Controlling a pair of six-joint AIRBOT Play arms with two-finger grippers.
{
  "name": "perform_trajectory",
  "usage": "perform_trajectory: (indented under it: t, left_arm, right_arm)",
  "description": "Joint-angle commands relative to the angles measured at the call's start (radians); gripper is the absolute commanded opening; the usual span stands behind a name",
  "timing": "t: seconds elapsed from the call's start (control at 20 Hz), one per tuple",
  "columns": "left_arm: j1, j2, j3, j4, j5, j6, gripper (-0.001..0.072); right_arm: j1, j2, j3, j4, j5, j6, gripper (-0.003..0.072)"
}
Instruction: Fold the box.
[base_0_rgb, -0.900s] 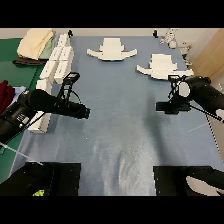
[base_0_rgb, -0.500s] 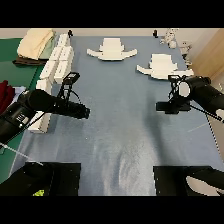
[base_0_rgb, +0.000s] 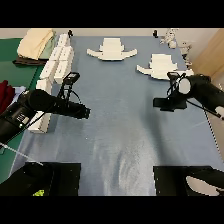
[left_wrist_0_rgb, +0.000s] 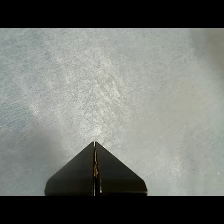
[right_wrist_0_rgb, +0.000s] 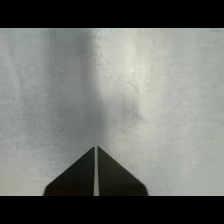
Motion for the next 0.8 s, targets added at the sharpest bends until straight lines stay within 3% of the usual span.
perform_trajectory:
  t: [0.0, 0.15, 0.2, 0.4, 0.6, 0.75]
  left_arm:
    - [0.000, 0.000, 0.000, 0.000, 0.001, 0.000, 0.0014]
    - [0.000, 0.000, 0.000, 0.000, 0.000, 0.000, 0.0013]
    - [0.000, 0.000, 0.000, 0.000, 0.000, 0.000, 0.0013]
    - [0.000, 0.000, 0.000, 0.000, 0.000, 0.000, 0.0013]
    - [0.000, 0.000, 0.000, 0.000, 0.000, 0.000, 0.0013]
    - [0.000, 0.000, 0.000, 0.000, 0.000, 0.000, 0.0013]
  right_arm:
    - [-0.082, -0.074, 0.149, 0.001, 0.040, 0.000, 0.0210]
    - [-0.279, -0.223, 0.414, 0.066, 0.040, -0.052, 0.0263]
    - [-0.347, -0.282, 0.499, 0.115, 0.040, -0.103, 0.0349]
    - [-0.581, -0.536, 0.808, 0.315, 0.011, -0.261, 0.0362]
    - [-0.729, -0.700, 0.916, 0.505, -0.120, -0.364, 0.0361]
    - [-0.789, -0.793, 0.951, 0.624, -0.143, -0.417, 0.0361]
